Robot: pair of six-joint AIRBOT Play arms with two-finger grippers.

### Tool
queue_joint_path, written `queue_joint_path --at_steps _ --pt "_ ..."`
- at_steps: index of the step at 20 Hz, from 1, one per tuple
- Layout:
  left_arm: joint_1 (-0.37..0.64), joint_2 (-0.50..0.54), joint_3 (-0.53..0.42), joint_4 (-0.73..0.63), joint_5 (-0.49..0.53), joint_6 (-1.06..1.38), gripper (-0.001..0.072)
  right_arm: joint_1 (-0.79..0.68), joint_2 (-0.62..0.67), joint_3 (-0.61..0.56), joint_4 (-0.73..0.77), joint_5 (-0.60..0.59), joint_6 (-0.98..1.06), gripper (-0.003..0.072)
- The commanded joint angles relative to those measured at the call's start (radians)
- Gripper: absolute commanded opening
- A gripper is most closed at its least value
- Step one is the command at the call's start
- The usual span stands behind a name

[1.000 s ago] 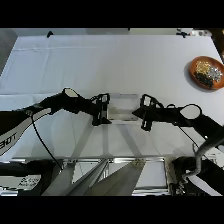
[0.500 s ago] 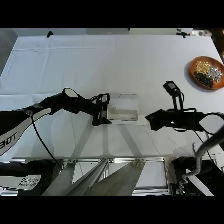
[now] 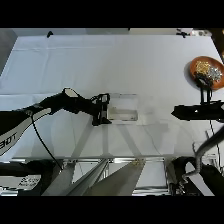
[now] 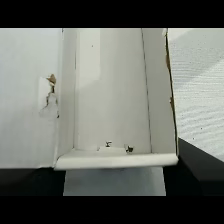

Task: Fold the box and place the chain.

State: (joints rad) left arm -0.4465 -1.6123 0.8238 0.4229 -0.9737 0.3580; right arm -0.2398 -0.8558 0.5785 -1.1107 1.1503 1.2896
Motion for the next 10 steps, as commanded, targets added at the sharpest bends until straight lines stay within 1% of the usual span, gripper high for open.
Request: queue_joint_path --at_steps 1,3,5,7,10 --pt "0.000 0.000 0.001 0.000 -0.002 0.000 0.0344 -0.063 -0.197 0.003 0.048 -0.007 -0.054 0.0008" --pt "0.000 0.001 0.001 0.001 -0.002 0.000 0.0344 -0.036 -0.303 0.003 0.131 -0.011 -0.129 0.0010" --pt "0.000 0.000 0.001 0.000 -0.003 0.000 0.0344 -0.001 -0.382 0.003 0.190 -0.033 -0.155 0.0010" --pt "0.000 0.000 0.001 0.001 -0.003 0.000 0.0344 0.039 -0.435 0.003 0.216 -0.053 -0.173 0.0010" --pt "0.000 0.000 0.001 0.000 -0.003 0.000 0.0344 0.092 -0.452 0.003 0.249 -0.075 -0.199 0.0010"
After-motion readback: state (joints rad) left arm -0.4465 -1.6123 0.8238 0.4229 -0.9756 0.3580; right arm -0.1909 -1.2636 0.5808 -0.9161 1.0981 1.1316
